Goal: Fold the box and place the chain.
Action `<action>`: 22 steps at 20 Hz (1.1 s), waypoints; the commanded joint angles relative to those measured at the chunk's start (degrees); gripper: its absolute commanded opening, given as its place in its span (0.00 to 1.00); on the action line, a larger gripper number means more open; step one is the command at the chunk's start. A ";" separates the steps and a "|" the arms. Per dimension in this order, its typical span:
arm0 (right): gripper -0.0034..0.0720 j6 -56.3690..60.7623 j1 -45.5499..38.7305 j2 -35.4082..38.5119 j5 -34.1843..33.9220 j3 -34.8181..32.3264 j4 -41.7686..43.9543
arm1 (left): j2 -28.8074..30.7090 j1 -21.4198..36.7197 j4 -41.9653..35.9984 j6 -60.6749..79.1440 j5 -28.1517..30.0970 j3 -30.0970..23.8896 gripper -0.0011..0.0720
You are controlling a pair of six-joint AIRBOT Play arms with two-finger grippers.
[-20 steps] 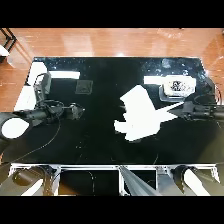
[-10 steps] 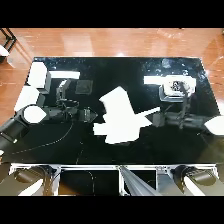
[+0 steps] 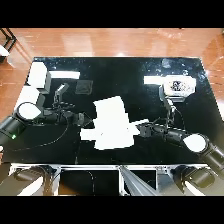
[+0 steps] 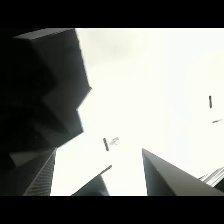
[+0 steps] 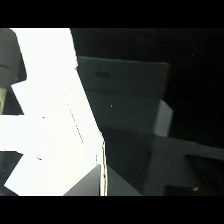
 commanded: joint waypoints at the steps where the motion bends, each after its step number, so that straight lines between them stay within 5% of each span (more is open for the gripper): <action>1: 0.08 0.52 4.70 0.04 -6.32 -1.77 -2.43 | -1.44 3.26 -5.95 10.47 -1.36 -2.40 0.86; 4: 0.08 0.52 6.75 0.04 -8.66 -2.71 -3.52 | -5.97 4.02 -16.74 22.45 -1.92 -2.99 0.86; 12: 0.08 0.55 6.80 0.04 -8.55 -2.71 -3.50 | -19.15 2.43 -24.39 39.85 -5.95 -2.47 0.86; 22: 0.08 0.55 6.80 0.04 -7.21 -2.71 -3.50 | -27.65 1.97 -25.59 50.60 -15.65 4.68 0.86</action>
